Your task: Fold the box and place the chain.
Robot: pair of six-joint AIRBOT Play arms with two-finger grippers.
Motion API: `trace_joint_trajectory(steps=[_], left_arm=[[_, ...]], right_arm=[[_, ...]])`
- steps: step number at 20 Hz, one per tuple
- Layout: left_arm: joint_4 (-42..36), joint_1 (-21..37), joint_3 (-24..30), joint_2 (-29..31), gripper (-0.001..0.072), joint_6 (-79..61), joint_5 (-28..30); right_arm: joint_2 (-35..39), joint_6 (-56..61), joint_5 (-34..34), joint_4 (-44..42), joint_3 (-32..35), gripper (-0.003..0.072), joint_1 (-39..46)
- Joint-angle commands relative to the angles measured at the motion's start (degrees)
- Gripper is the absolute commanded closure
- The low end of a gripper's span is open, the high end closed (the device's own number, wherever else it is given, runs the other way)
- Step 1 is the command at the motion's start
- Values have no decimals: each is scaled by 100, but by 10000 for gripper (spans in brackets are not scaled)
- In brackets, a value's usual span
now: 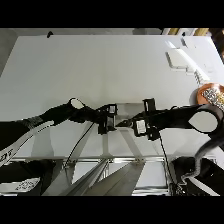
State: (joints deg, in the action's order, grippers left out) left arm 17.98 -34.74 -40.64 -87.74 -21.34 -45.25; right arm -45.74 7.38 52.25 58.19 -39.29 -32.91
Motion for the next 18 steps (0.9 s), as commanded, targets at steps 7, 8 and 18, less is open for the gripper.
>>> trace_joint_trajectory(steps=[7,8,18], left_arm=[[2,0,-4,-2,419,-2,2],[2,2,-4,-2,419,-2,2],[2,2,-4,-2,419,-2,2]], right_arm=[[-1480,42,-264,-160,-52,591,-304],[-1467,44,-199,7,-52,513,-304],[-494,153,1060,776,216,516,1779]])
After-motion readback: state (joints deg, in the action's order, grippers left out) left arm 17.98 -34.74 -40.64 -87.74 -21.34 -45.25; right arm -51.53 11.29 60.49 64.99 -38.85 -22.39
